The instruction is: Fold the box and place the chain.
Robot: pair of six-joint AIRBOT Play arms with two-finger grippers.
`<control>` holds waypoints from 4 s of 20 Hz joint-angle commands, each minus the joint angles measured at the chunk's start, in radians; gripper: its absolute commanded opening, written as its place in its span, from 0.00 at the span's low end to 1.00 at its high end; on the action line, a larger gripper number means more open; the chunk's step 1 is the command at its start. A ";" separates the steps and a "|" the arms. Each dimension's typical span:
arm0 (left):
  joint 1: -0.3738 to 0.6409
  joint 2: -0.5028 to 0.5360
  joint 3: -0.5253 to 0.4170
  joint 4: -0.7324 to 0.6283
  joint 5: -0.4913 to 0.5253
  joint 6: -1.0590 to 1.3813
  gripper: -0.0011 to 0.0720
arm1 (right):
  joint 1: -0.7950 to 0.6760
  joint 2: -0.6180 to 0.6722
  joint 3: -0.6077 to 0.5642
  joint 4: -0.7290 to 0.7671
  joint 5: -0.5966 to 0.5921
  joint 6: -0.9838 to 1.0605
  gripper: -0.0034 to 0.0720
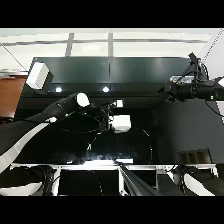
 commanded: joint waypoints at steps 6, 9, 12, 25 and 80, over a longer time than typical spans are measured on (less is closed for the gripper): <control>-0.034 0.002 0.001 0.138 0.006 -0.204 0.54 | 0.000 0.000 0.000 0.000 -0.014 0.000 0.07; 0.021 0.061 0.001 0.256 -0.097 -0.364 0.54 | 0.000 0.000 0.000 0.000 -0.014 0.000 0.07; 0.163 0.164 -0.003 0.412 -0.240 -0.549 0.54 | 0.000 0.000 0.000 0.000 -0.013 -0.005 0.07; 1.148 0.275 -0.076 0.460 -0.115 -0.694 0.54 | 0.001 0.000 -0.010 -0.004 -0.054 -0.049 0.07; 0.502 0.711 -0.381 0.404 0.174 -1.117 0.06 | 0.012 0.393 -0.484 -0.564 -0.453 0.097 0.07</control>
